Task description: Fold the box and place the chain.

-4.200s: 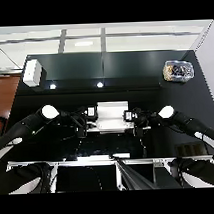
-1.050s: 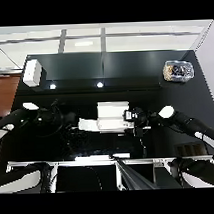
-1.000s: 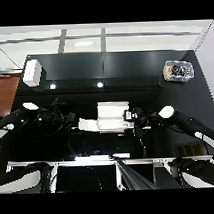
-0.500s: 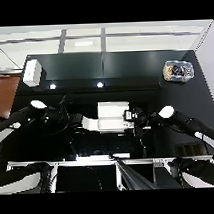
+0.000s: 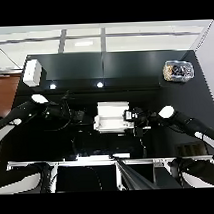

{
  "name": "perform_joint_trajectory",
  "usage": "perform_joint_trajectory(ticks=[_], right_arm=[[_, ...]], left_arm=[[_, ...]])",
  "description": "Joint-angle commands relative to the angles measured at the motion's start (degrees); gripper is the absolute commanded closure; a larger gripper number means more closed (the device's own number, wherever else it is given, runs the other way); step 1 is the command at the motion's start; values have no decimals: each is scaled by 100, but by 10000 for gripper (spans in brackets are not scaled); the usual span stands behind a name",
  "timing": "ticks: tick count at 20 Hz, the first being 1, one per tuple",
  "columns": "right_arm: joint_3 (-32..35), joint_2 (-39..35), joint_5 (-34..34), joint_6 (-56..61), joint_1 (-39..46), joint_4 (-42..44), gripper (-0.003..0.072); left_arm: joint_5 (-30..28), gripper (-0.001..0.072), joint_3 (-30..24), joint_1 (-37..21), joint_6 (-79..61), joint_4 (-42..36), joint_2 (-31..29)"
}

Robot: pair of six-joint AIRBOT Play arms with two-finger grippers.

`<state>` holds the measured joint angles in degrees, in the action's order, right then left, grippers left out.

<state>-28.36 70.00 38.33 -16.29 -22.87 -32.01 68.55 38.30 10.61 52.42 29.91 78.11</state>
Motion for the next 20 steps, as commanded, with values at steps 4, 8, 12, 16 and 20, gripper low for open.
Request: perform_joint_trajectory(ticks=[4,8,12,16,20], right_arm=[[0,0,0,2,-4,2,669],[0,0,0,2,-4,2,669],[0,0,0,2,-4,2,668],[0,0,0,2,-4,2,669],[0,0,0,2,-4,2,668]], left_arm=[[-540,72,494,898,1165,938,0],[-1012,73,907,1547,2527,1718,0],[-964,84,1172,1803,3504,2256,0],[-828,193,1276,1825,3504,2253,-2],[-664,249,1333,1915,3598,2210,-7]])
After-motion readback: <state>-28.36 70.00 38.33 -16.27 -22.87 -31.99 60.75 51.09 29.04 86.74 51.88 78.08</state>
